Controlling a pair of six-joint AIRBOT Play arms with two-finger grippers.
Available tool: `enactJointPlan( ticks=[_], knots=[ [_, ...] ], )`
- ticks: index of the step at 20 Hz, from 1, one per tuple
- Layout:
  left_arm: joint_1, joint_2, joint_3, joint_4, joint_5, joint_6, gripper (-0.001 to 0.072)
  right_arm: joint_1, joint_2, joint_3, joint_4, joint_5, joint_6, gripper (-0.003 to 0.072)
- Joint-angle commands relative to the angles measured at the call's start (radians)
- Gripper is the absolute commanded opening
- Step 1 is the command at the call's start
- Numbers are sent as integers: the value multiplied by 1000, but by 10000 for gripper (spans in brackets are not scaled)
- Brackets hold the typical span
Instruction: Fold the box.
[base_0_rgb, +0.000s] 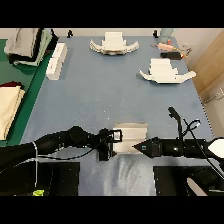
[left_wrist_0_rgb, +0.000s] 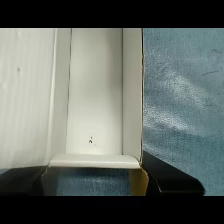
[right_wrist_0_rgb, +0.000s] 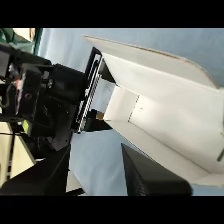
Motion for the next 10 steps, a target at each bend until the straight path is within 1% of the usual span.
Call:
enactJointPlan(
  ticks=[1, 2, 3, 5, 6, 7, 8, 9, 10],
  knots=[
    [0, 0, 1, 0, 0, 0, 315, 2, -98, 0, 35, -25, 74, 459],
    [0, 0, 1, 0, 0, 0, 315, 2, -137, 0, 52, -50, 74, 331],
    [0, 0, 1, 0, 1, 0, 315, 2, -172, 0, 87, -75, 40, 226],
    [0, 0, 1, 0, 0, 0, 315, 2, -246, 9, 162, -151, -159, 220],
    [0, 0, 1, 0, 0, 0, 315, 1, -286, 22, 159, -206, -203, 217],
    [0, 0, 1, 0, 1, 0, 315, 0, -334, 41, 154, -256, -209, 198],
    [0, 0, 1, 0, 1, 0, 315, 0, -381, 67, 146, -273, -217, 68],
    [0, 0, 1, 0, 0, 0, 314, 0, -438, 101, 133, -273, -241, 33],
    [0, 0, 1, 0, 1, 0, 315, 0, -495, 139, 112, -264, -253, 25]
  ],
)
